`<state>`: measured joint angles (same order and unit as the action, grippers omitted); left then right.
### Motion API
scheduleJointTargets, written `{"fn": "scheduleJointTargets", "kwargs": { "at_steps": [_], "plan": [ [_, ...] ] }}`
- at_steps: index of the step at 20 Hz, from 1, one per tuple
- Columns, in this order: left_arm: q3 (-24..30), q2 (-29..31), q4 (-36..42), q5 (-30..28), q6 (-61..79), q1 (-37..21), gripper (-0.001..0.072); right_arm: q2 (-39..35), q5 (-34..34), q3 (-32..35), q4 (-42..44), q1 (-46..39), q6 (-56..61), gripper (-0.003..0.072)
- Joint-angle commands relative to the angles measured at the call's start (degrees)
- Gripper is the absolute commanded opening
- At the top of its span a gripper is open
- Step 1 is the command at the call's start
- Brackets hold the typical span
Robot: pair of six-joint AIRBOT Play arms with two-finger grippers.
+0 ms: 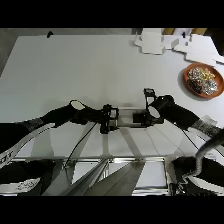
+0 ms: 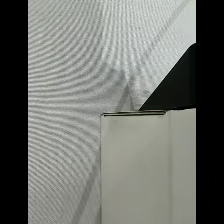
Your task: Fold the box and place the chain.
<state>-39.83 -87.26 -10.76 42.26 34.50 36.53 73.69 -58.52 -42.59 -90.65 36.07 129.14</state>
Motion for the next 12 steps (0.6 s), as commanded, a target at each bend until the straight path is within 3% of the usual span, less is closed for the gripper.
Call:
{"fn": "scheduleJointTargets", "kwargs": {
  "at_steps": [1,5,7,9,12],
  "plan": [
    [0.0,0.0,0.0,0.0,0.0,0.0,0.0272,-0.7,-0.7,0.0,-0.2,0.0,-2.3,0.0161],
    [0.0,0.0,0.0,0.0,0.0,0.0,0.0272,-4.8,-2.3,-0.2,-0.3,0.0,-8.8,0.0190],
    [0.0,0.0,0.0,0.0,0.0,0.0,0.0272,-8.2,-6.5,-1.1,-0.4,0.0,-15.4,0.0253],
    [0.0,0.0,0.0,0.0,0.0,0.0,0.0272,-11.9,-11.9,-3.7,-0.4,0.0,-18.8,0.0279],
    [0.0,0.0,0.0,0.0,0.0,0.0,0.0272,-16.5,-14.0,-11.0,-2.3,-1.3,-23.8,0.0279]
  ]
}}
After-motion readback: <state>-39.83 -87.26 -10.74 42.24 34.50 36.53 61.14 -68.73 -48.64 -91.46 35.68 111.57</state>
